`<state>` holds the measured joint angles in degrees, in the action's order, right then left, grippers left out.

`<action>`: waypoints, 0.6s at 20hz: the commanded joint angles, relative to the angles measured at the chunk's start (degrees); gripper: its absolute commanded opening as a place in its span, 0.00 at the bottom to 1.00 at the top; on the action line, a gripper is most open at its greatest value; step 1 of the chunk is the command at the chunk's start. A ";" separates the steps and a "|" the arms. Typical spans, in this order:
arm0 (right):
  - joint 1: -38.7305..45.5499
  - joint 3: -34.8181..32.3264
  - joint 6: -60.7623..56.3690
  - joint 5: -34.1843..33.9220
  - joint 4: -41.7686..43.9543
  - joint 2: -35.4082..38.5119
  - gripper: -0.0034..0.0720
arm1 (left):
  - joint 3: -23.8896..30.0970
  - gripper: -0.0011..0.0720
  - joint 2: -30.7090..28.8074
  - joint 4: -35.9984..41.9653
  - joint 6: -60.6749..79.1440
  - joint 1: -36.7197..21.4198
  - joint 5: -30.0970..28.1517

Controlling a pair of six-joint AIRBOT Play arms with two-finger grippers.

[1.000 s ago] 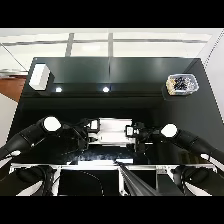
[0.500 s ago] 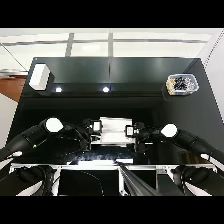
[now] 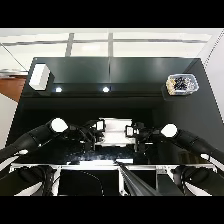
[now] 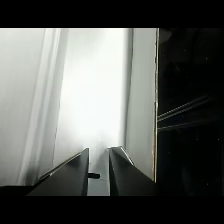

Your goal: Fold the box and place the chain.

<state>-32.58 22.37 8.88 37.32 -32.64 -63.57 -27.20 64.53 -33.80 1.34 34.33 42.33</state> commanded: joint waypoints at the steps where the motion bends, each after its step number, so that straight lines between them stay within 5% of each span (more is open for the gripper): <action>1: -0.04 -0.02 -0.04 -0.04 0.04 -0.02 0.45 | 0.02 0.23 0.37 -0.66 0.20 0.39 -0.26; 4: -0.04 -0.02 -0.04 -0.04 0.04 -0.02 0.45 | 0.02 0.24 0.37 -2.25 0.20 0.39 -0.33; 7: -0.04 -0.02 -0.04 -0.04 0.04 -0.02 0.45 | 0.02 0.51 0.37 -2.19 0.17 0.39 -0.31; 9: -0.04 -0.02 -0.04 -0.04 0.04 -0.02 0.45 | 0.02 0.43 0.37 -2.19 0.13 0.39 -0.33; 10: -0.04 -0.02 -0.04 -0.04 0.04 -0.02 0.45 | 0.02 0.16 0.35 -2.19 0.09 0.39 -0.26; 11: -0.04 -0.02 -0.04 -0.04 0.04 -0.04 0.45 | 0.02 0.21 0.37 -2.05 0.09 0.42 -0.28; 12: -0.07 -0.02 -0.04 -0.04 0.04 -0.04 0.45 | 0.02 0.43 0.37 -1.77 0.09 0.48 -0.35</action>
<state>-32.58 22.35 8.91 37.30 -32.62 -63.57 -27.22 64.88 -35.83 1.54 34.72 42.02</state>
